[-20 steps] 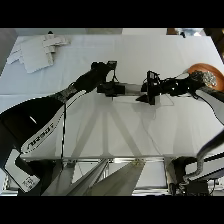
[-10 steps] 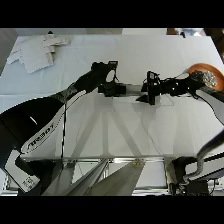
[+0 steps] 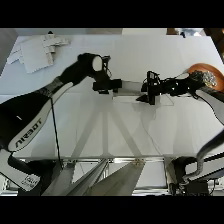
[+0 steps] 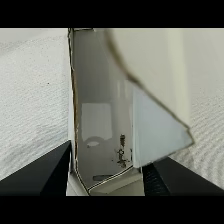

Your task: Fold the box and place the chain.

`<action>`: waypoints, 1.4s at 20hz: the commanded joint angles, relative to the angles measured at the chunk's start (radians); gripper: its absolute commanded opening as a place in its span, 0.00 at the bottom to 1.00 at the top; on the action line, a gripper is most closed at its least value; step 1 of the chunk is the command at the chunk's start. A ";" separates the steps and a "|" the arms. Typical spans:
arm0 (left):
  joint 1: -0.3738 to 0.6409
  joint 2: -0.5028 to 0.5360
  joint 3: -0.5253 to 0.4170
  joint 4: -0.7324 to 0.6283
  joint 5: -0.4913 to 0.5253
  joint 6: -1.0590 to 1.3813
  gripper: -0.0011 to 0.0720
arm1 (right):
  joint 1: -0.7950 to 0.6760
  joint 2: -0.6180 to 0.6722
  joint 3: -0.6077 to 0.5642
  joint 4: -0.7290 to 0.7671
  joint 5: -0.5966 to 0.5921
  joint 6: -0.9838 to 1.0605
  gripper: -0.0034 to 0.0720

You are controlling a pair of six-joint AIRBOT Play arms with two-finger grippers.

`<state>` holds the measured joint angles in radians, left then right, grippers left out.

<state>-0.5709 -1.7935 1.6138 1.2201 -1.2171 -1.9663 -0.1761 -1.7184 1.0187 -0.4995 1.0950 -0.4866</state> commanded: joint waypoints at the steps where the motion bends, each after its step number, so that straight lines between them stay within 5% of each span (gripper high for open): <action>1: 0.072 0.061 0.000 -0.111 -0.044 0.173 0.65 | 0.000 0.000 0.000 0.000 0.001 -0.001 0.29; 9: 0.216 0.179 -0.003 -0.113 -0.028 0.534 0.65 | 0.000 0.000 0.000 0.000 0.001 -0.001 0.29; 12: 0.289 0.183 -0.047 -0.220 0.048 0.673 0.65 | 0.000 0.000 0.000 0.000 0.001 -0.001 0.29; 17: 0.376 0.181 -0.221 -0.520 0.064 1.476 0.65 | 0.000 0.000 0.000 0.000 0.001 -0.001 0.29; 20: 0.398 0.141 -0.285 -0.698 -0.054 1.956 0.83 | 0.000 0.000 0.000 0.000 0.001 -0.001 0.29; 23: 0.390 0.040 -0.289 -0.764 -0.187 2.267 0.89 | 0.000 0.000 0.000 0.000 0.001 -0.001 0.29; 28: 0.358 -0.097 -0.289 -0.827 -0.156 2.517 0.98 | 0.000 0.000 0.000 0.000 0.001 -0.001 0.29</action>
